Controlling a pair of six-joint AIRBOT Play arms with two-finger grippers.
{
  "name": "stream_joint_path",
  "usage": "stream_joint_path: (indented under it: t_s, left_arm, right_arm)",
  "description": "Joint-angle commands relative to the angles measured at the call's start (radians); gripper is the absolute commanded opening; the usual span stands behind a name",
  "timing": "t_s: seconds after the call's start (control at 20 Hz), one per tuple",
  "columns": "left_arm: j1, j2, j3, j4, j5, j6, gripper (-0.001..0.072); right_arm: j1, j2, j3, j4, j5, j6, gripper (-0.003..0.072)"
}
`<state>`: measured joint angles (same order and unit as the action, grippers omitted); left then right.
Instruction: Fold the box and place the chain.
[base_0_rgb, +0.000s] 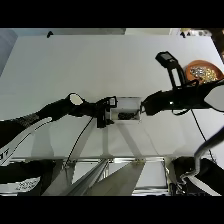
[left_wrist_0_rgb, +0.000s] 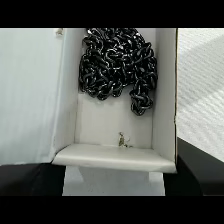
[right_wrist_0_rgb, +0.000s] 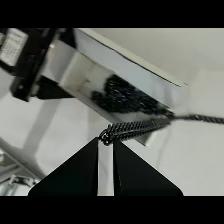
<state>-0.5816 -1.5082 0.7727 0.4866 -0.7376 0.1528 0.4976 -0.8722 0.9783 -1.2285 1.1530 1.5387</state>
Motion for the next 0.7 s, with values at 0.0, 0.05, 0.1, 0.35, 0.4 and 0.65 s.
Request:
stream_joint_path:
  t_s: [0.0,0.05,0.1,0.35,0.4,0.65]
  left_arm:
    - [0.0,0.0,0.0,0.0,0.0,0.0,0.0393]
    - [0.0,0.0,0.0,0.0,0.0,0.0,0.0393]
    - [0.0,0.0,0.0,0.0,0.0,0.0,0.0393]
    - [0.0,0.0,0.0,0.0,0.0,0.0,0.0393]
    - [0.0,0.0,0.0,0.0,0.0,0.0,0.0393]
    - [0.0,0.0,0.0,0.0,0.0,0.0,0.0393]
  right_arm:
    - [0.109,0.002,0.0,0.028,-0.085,0.01,0.0018]
    - [0.138,0.002,0.0,0.029,-0.109,0.01,0.0018]
    - [0.161,0.001,0.0,0.029,-0.132,0.01,0.0018]
    - [0.198,-0.006,0.0,-0.003,-0.178,0.044,0.0018]
    - [0.198,-0.014,0.0,-0.026,-0.175,0.058,0.0018]
    - [0.198,-0.093,-0.001,-0.058,-0.179,0.061,0.0018]
